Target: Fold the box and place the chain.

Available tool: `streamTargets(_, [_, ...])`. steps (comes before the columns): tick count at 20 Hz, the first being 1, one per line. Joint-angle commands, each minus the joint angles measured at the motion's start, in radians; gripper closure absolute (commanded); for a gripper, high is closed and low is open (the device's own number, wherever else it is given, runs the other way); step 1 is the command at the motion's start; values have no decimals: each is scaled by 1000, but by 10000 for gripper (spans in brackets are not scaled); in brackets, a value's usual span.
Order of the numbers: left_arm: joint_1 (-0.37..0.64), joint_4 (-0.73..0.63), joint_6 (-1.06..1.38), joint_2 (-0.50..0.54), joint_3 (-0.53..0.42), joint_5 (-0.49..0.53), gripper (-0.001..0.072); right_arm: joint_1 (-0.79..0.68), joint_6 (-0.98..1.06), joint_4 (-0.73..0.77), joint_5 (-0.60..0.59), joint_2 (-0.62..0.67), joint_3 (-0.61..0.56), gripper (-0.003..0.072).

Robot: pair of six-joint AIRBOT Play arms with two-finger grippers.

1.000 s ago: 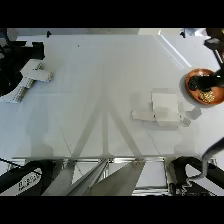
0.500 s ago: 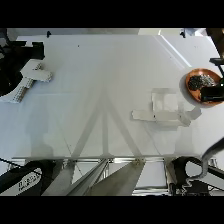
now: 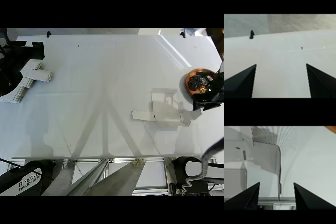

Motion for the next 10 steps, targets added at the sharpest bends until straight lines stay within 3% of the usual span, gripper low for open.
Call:
streamTargets(1, [0, 0, 0, 1, 0, 0, 12, 0, 0, -3, -7, -66, -1, 274])
streamTargets(3, [0, 0, 0, 0, 0, 0, 12, 0, 3, -1, 2, -97, -1, 373])
streamTargets(6, [0, 0, 0, 0, 0, 0, 12, 0, 0, 3, 8, -115, -1, 642])
streamTargets(7, [0, 0, 0, 0, 0, 0, 12, 0, -6, 8, 10, -114, -1, 676])
streamTargets(10, [0, 0, 0, 0, 0, 0, 12, 0, -31, 51, 52, -111, -1, 676])
